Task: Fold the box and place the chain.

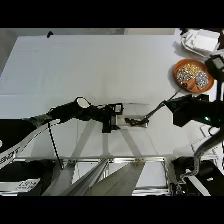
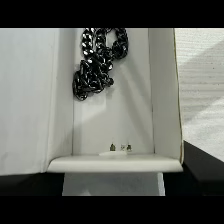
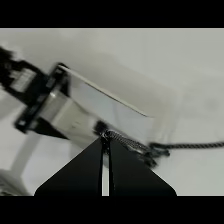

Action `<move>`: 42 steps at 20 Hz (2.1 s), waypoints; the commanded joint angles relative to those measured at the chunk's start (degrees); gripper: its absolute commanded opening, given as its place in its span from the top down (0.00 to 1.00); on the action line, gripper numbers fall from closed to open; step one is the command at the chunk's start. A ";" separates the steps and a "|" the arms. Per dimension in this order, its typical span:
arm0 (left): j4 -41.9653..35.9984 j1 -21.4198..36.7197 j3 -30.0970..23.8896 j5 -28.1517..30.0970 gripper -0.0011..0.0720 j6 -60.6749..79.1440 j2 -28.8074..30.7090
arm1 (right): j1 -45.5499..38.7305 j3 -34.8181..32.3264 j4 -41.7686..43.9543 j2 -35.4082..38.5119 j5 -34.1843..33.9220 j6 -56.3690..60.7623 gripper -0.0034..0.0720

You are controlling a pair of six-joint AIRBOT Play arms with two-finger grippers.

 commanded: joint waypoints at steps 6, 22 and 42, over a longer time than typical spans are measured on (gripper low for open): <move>0.02 -0.02 -0.04 -0.26 0.49 0.00 0.04 | 0.20 0.04 20.17 4.48 -7.74 -7.78 0.93; 0.02 -0.02 -0.04 -0.26 0.49 0.00 0.04 | 0.20 0.07 45.40 -5.20 -19.50 -28.33 0.93; 0.04 -0.02 -0.04 -0.26 0.49 0.02 0.04 | 0.20 -17.44 21.57 -22.03 -10.80 -22.25 0.93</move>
